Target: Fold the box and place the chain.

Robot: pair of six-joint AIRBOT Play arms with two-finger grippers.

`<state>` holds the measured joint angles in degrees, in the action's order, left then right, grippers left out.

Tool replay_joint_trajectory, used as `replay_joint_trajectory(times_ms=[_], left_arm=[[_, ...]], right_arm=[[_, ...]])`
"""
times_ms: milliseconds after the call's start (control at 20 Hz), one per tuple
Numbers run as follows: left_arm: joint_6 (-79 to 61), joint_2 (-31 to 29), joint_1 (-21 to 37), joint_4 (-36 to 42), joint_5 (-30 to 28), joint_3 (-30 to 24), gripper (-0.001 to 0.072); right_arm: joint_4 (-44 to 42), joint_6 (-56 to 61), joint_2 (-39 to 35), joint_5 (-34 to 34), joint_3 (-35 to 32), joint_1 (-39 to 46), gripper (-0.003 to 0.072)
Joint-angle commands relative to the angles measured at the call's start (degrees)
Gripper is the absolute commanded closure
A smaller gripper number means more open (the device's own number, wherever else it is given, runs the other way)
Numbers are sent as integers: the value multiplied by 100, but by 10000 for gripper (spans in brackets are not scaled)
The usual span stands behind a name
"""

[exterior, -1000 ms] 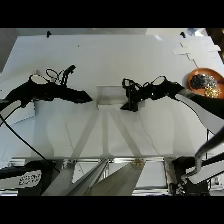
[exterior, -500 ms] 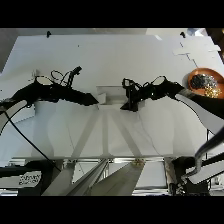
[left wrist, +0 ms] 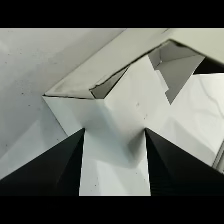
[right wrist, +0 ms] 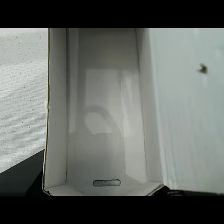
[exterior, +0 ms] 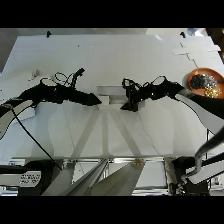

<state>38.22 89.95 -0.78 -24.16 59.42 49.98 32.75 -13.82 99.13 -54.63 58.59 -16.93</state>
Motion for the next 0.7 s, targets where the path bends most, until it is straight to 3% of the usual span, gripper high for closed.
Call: replay_joint_trajectory(times_ms=[0,450,650], left_arm=[[219,39,-4,59,-267,0,281],[229,81,-138,7,-774,0,282],[297,-44,-243,-483,-769,0,287]], right_arm=[[-2,2,4,-2,-2,-2,309],[-2,2,4,0,-2,-2,309],[-2,2,4,0,-2,-2,309]])
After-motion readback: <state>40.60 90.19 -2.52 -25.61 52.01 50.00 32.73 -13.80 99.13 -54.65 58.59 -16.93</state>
